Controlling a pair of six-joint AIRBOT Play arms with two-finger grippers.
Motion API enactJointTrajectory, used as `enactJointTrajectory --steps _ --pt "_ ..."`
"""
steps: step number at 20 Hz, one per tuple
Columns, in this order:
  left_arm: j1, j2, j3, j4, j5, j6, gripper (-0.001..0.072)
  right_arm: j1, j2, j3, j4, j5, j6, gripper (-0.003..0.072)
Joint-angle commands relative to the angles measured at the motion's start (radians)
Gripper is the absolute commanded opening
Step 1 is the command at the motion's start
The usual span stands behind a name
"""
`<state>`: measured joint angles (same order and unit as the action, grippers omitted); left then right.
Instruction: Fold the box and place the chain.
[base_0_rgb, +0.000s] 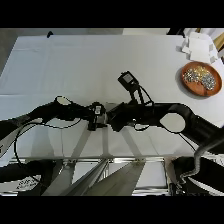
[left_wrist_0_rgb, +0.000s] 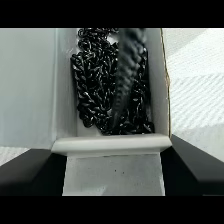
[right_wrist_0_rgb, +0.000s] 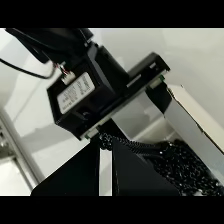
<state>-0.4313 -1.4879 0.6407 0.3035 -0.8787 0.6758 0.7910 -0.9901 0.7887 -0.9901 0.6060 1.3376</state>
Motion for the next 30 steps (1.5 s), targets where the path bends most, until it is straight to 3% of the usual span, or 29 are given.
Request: enactJointTrajectory --steps 1,14,16,20,26,30 --pt "0.0 0.0 0.001 0.0 0.0 0.0 0.0252 -0.022 -0.022 0.0 -0.039 0.042 0.001 0.0014" --pt "0.0 0.0 0.001 0.0 0.0 0.0 0.0252 -0.045 -0.165 -0.024 -0.056 0.021 0.003 0.0025" --pt "0.0 0.0 0.001 0.0 0.0 0.0 0.0252 -0.045 -0.169 -0.024 -0.056 -0.015 0.003 0.014" --pt "0.0 0.0 0.001 0.0 0.0 0.0 0.0252 -0.045 -0.166 -0.021 -0.047 -0.071 0.004 0.0181" --pt "0.0 0.0 0.001 0.0 0.0 0.0 0.0252 -0.129 -0.031 0.063 -0.06 0.064 -0.095 0.0178" --pt "0.0 0.0 0.001 0.0 0.0 0.0 0.0252 -0.233 0.053 0.068 -0.061 0.065 -0.199 0.0167"
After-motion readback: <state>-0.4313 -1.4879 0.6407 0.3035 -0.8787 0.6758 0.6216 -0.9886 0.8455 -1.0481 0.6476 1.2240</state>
